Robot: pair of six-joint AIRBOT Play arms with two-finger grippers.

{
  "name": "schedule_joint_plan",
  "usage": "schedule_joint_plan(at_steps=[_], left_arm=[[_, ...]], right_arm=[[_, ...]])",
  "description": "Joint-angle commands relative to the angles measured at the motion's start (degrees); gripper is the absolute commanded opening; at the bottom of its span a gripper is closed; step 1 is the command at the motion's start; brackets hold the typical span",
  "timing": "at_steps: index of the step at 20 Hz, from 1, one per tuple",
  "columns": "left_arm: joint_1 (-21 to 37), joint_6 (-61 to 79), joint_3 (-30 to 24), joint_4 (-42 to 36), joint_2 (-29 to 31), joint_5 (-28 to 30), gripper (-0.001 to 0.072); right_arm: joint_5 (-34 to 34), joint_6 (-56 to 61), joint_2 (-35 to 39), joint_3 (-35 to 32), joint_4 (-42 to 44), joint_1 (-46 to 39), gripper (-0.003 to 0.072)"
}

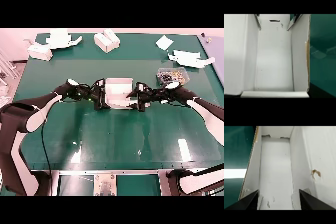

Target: Fold the box and place the chain.

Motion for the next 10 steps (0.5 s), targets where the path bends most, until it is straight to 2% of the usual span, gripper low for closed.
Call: schedule_joint_plan(at_steps=[1,2,3,4,5,6,7,9,10], left_arm=[[0.1,0.0,0.1,0.0,0.0,0.1,0.0538],[0.1,0.0,0.1,0.0,0.0,0.1,0.0538],[0.1,0.0,0.1,0.0,0.0,0.1,0.0538],[0.1,0.0,0.1,0.0,0.0,0.1,0.0537],[0.1,0.0,0.1,0.0,0.0,0.1,0.0538],[0.1,0.0,0.1,0.0,0.0,0.1,0.0537],[0.1,0.0,0.1,0.0,0.0,0.1,0.0538],[0.1,0.0,0.1,0.0,0.0,0.1,0.0538],[0.1,0.0,0.1,0.0,0.0,0.1,0.0538]], right_arm=[[-1.3,0.8,0.0,0.0,-0.8,-0.2,0.0625],[-1.3,1.0,0.0,0.0,-0.9,-0.4,0.0602],[-1.2,1.1,0.0,0.0,-0.9,-0.6,0.0425],[-1.2,1.8,0.0,0.0,-0.8,-0.9,0.0355],[-1.2,2.6,0.1,0.0,-1.0,-1.0,0.0321],[-1.2,3.8,0.1,0.0,-1.4,-1.2,0.0190],[-1.2,5.1,0.1,0.0,-1.7,-1.6,0.0171],[-1.2,7.0,0.1,0.2,-3.0,-2.1,0.0031],[-1.2,8.1,0.1,0.4,-4.0,-2.5,0.0024]])
